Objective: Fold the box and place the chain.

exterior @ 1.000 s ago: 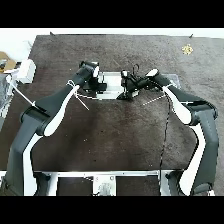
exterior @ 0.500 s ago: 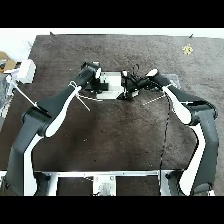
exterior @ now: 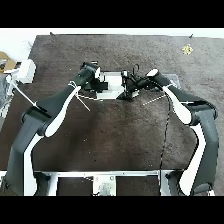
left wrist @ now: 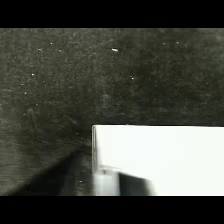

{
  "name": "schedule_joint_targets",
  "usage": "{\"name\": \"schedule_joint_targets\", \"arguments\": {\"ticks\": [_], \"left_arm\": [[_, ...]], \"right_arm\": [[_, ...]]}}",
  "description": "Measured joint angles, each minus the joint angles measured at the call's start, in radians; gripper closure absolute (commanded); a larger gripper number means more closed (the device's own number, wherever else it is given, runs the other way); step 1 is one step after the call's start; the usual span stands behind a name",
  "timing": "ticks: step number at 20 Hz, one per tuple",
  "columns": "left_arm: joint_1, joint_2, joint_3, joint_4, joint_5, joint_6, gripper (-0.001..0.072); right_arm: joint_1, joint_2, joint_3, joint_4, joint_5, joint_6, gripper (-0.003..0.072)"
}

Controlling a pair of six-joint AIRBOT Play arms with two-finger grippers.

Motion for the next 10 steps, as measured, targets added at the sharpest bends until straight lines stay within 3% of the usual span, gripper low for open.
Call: {"name": "schedule_joint_targets", "arguments": {"ticks": [10], "left_arm": [[-0.002,0.056,0.005,-0.013,-0.03,0.117,0.0383]], "right_arm": [[0.0,0.0,0.0,0.001,0.003,0.0,0.0248]]}}
